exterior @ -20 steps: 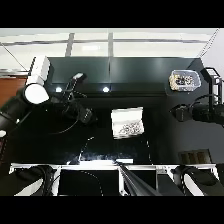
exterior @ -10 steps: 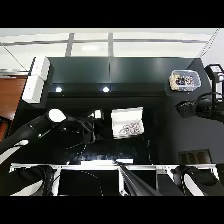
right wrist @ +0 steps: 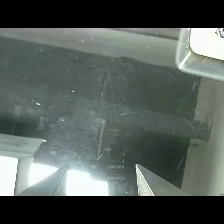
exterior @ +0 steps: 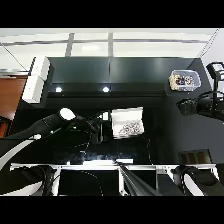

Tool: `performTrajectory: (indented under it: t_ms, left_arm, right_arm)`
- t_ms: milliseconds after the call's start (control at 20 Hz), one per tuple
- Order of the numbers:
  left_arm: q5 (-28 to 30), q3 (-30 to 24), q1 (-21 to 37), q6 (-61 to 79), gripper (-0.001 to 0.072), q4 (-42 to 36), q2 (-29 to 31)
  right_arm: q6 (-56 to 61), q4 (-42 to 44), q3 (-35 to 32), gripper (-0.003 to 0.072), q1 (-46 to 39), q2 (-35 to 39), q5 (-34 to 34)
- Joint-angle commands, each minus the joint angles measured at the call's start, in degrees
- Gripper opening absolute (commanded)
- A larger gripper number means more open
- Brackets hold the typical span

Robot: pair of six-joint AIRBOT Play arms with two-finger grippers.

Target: Fold the box and place the chain.

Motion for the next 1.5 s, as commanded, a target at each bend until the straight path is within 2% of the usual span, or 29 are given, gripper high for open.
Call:
performTrajectory:
  t_ms: [0, 350, 900, 1100, 1150, 1350, 1450]
  left_arm:
    - [2.73, 0.35, -1.25, -1.55, 0.0707, -0.85, -0.57]
    - [6.62, 0.42, -1.40, -3.72, 0.0705, -1.01, -0.57]
    - [6.80, 0.48, -2.60, -3.69, 0.0706, -0.87, -0.57]
    - [7.21, 2.34, -2.84, -3.63, 0.0706, -0.79, -1.81]
    - [6.99, 3.48, -2.84, -3.65, 0.0705, -0.79, -2.67]
    - [-0.37, 7.56, -2.84, -3.69, 0.0703, 3.45, -6.36]
    - [-0.37, 7.63, -2.84, -3.72, 0.0680, 4.04, -6.38]
  right_arm:
    - [0.00, -0.04, 0.07, 0.0485, 0.00, -0.02, -0.35]
    - [0.00, -0.02, 0.07, 0.0486, 0.00, -0.02, -0.31]
    - [0.00, 0.33, 0.07, 0.0485, 0.00, -0.02, -0.31]
    - [0.02, 0.37, 0.07, 0.0485, 0.00, -0.04, -0.33]
    - [0.00, 0.35, 0.07, 0.0485, 0.00, -0.04, -0.31]
    - [0.00, 0.35, 0.07, 0.0486, 0.00, -0.04, -0.28]
    - [0.00, 0.35, 0.07, 0.0485, 0.00, -0.04, -0.33]
